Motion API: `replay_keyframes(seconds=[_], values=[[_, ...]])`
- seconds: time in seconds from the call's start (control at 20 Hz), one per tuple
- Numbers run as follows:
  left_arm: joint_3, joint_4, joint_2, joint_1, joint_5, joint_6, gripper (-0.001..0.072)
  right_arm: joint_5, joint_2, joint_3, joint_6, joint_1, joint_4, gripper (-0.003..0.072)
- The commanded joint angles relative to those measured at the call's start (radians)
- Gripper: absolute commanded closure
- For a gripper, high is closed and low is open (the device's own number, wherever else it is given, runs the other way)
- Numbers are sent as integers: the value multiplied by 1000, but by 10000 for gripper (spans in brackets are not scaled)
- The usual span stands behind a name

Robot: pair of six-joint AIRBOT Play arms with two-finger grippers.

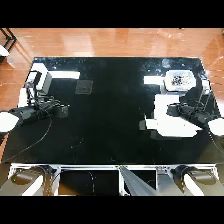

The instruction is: Fold the box and place the chain.

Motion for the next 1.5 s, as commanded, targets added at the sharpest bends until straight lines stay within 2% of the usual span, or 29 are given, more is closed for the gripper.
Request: replay_keyframes(seconds=[0.0,0.15,0.25,0.3,0.35,0.4,0.45,0.5,0.6,0.65,0.7,0.8,1.05,1.2,1.45], values=[[0,0,-3,-1,-2,-4,74,-23,-1,1,1,0,-23,-8],[0,-1,-3,-1,-9,-4,74,97,-1,58,99,-80,-198,-6],[0,-1,-3,-1,-10,-4,75,158,-6,140,227,-271,-409,4],[0,-1,-3,-1,-9,-4,75,158,-18,172,234,-394,-450,102],[0,-1,-3,-1,-6,-4,75,160,-47,199,221,-543,-446,148],[0,-1,-3,-1,0,-5,75,165,-83,214,215,-674,-428,147],[0,-4,-3,-1,4,-10,75,172,-132,216,166,-803,-369,126],[0,-4,-3,-1,6,-14,74,219,-191,220,56,-899,-288,71],[0,-4,-3,-1,6,-14,75,393,-333,241,-143,-1031,-140,68],[0,-4,-3,-1,6,-14,74,485,-400,259,-230,-1068,-90,20],[0,-4,-3,-1,6,-14,75,539,-447,275,-287,-1087,-72,-26],[0,-3,-3,-1,5,-14,75,599,-526,318,-301,-1110,-59,-26],[0,-3,-3,-1,1,-14,75,890,-795,542,-370,-1109,132,-24],[0,-2,-3,-1,0,-14,74,1011,-935,658,-366,-1107,146,-23],[0,-3,-3,-1,1,-19,75,1057,-1079,742,-384,-1036,143,-16]])
